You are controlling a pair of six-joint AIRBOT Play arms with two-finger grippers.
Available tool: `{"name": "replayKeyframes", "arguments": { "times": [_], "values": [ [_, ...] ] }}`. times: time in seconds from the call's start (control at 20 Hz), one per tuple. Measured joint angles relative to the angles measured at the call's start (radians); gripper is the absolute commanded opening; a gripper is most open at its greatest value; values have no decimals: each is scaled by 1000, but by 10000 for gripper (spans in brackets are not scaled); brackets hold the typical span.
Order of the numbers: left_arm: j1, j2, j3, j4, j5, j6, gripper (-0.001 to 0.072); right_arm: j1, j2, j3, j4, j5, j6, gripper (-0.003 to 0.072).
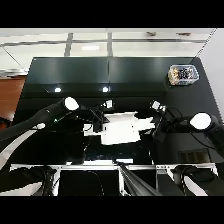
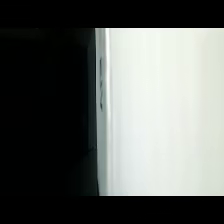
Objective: Fold the box and place the chain.
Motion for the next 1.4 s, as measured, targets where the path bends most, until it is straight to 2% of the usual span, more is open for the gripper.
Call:
{"name": "replayKeyframes", "arguments": {
  "times": [0.2,0.5,0.8,1.15,1.4],
  "values": [
    [-4,-23,6,-2,2,8,26,68,0,-59,5,-88,-57,697],
    [-5,-31,9,-2,3,62,26,145,0,-82,-3,-121,-243,697],
    [-5,-32,9,-2,2,76,26,219,-49,-86,40,-124,-361,697],
    [-5,-32,9,-2,0,78,26,242,-121,-85,128,-211,-454,697],
    [-5,-32,9,-6,-2,78,26,243,-135,-33,172,-224,-488,696]
  ]
}}
